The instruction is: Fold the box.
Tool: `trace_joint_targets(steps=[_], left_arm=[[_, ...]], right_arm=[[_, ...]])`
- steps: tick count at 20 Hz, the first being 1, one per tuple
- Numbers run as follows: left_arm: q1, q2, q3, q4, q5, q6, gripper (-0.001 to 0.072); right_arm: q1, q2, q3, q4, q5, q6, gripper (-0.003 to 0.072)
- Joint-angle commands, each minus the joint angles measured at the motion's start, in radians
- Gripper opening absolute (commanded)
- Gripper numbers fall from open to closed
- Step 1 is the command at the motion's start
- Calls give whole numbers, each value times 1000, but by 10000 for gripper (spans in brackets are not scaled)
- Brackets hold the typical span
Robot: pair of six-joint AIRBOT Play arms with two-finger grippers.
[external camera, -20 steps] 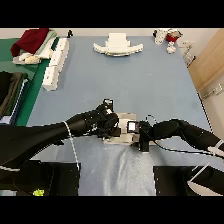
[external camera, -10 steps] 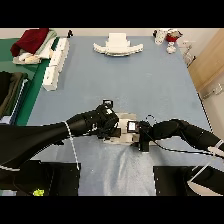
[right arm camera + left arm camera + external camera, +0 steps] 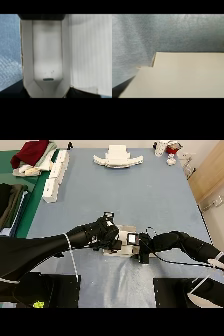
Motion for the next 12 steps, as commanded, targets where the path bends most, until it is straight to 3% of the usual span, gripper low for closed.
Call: trace_joint_targets(steps=[1,8,9,12], left_arm=[[0,32,17,2,-44,32,552],[0,309,28,12,-209,119,538],[0,332,28,22,-216,148,456],[0,349,28,81,-201,249,104]], right_arm=[[1,0,0,1,0,2,506],[1,0,0,1,0,1,506],[1,0,0,1,0,1,505],[1,0,0,1,0,2,505]])
